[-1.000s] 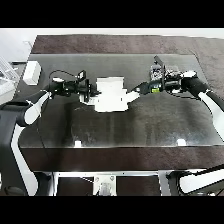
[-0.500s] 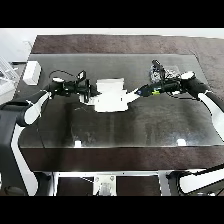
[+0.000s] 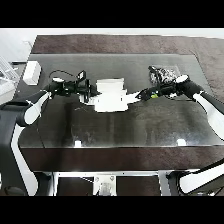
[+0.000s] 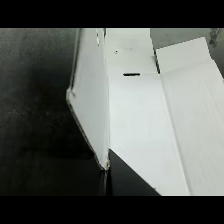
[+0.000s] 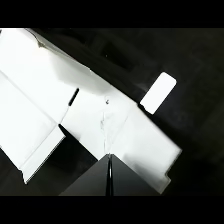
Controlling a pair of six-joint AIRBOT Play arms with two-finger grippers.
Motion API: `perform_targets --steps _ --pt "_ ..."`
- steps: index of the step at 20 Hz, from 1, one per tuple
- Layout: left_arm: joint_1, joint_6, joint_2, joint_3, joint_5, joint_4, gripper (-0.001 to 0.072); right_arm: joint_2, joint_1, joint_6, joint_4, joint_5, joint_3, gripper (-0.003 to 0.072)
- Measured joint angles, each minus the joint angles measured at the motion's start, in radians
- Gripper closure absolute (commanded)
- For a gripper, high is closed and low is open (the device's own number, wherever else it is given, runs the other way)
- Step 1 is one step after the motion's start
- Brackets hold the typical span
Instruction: Fold the box and place the chain.
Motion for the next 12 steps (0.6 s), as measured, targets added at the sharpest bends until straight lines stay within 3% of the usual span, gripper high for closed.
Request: perform_targets --steps 5,10,11,12 --pt "0.000 0.000 0.000 0.000 0.000 0.000 0.0689 0.003 0.031 -0.008 -0.006 0.002 -0.017 0.0685" --pt "0.000 0.000 0.000 0.000 0.003 0.001 0.0689 0.134 0.069 -0.073 0.009 0.000 -0.054 0.0685" --pt "0.000 0.000 0.000 0.000 0.003 0.001 0.0689 0.173 0.078 -0.094 0.010 -0.001 -0.069 0.0651" --pt "0.000 0.000 0.000 0.000 0.004 0.000 0.0689 0.210 0.086 -0.119 0.010 -0.002 -0.087 0.0439"
